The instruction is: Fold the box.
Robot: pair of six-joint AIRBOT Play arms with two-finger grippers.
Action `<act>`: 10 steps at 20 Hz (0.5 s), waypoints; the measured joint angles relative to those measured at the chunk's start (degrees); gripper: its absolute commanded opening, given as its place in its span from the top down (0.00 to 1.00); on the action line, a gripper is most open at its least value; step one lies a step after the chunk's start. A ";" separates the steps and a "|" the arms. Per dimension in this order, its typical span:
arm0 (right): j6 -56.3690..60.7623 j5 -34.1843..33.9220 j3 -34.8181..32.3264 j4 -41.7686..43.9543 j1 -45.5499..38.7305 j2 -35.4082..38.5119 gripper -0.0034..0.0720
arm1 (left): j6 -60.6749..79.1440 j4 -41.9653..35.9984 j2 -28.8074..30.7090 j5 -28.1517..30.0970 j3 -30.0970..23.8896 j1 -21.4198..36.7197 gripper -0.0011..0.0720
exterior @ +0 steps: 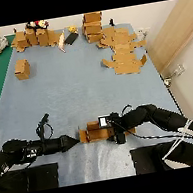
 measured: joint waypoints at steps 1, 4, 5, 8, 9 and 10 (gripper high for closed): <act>0.00 0.00 0.00 0.00 0.00 0.00 0.17 | 0.02 -0.39 0.00 -0.07 0.00 0.00 0.97; 0.00 0.09 0.00 0.00 -0.02 0.00 0.28 | 0.04 -0.94 0.00 -0.09 0.00 0.00 0.97; 0.00 0.09 0.00 0.00 -0.02 0.00 0.27 | 0.02 -1.07 0.00 -0.09 0.00 0.00 0.97; 0.00 0.07 0.00 0.00 -0.02 0.00 0.27 | 0.02 -1.27 0.00 -0.09 0.00 -0.02 0.97; 0.00 0.07 0.00 0.00 -0.02 0.00 0.27 | 0.02 -1.36 0.00 -0.09 0.00 -0.11 0.97; 0.00 0.07 0.00 0.00 -0.02 0.00 0.27 | 0.02 -1.42 0.00 -0.09 0.00 -0.11 0.97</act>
